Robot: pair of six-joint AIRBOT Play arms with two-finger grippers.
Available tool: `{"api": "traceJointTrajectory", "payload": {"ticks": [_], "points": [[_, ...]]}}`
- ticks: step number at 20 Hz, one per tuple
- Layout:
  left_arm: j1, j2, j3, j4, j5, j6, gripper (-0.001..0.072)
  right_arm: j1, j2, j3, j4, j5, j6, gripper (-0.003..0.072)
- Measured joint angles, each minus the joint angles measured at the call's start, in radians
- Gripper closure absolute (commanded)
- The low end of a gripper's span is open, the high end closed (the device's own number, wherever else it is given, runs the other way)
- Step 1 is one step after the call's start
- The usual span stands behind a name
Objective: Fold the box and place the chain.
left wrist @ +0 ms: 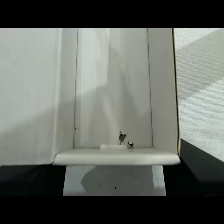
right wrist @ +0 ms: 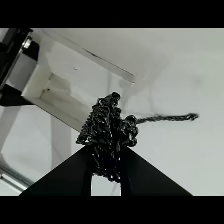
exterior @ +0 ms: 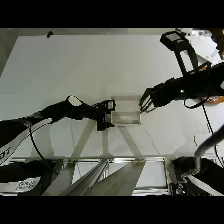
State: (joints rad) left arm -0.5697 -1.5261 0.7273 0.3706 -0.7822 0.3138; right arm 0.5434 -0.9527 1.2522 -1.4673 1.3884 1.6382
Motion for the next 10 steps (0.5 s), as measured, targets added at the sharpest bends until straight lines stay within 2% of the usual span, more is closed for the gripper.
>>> {"api": "traceJointTrajectory", "payload": {"ticks": [10], "points": [[0.000, 0.000, 0.000, 0.000, 0.000, 0.000, 0.0367, 0.038, -0.001, 0.000, -0.003, -0.026, 0.031, 0.0680]]}}
